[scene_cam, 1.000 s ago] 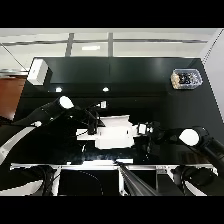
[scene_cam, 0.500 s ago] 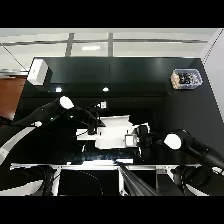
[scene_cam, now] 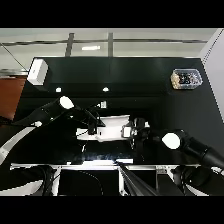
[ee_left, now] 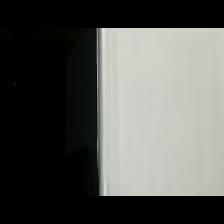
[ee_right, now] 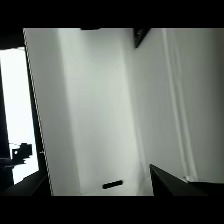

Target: Fold the box and place the chain.

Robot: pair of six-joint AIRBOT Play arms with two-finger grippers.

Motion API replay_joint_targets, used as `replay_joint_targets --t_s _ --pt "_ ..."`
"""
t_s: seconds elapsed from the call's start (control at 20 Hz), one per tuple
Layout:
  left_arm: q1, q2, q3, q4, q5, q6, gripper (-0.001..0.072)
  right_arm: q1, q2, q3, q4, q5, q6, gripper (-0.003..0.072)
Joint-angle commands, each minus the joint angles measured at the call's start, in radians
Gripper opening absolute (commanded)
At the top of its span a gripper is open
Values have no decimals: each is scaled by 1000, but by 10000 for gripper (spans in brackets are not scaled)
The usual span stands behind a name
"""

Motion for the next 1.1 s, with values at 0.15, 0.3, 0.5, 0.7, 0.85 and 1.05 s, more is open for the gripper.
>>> replay_joint_targets --t_s 0.15,0.3,0.5,0.7,0.85,1.05 --pt "-1 0 1 0 -1 0 29 -106 11 39 81 93 6 710" --pt "-1 0 1 0 -1 0 28 -133 0 39 85 75 -12 710" --pt "-1 0 1 0 -1 0 28 -200 -21 39 202 62 -71 710" --pt "-1 0 1 0 -1 0 28 -200 -77 40 373 151 -260 710" --pt "-1 0 1 0 0 0 28 -201 -103 40 383 173 -343 710" --pt "-1 0 1 0 0 0 29 -209 -118 40 416 184 -385 710"
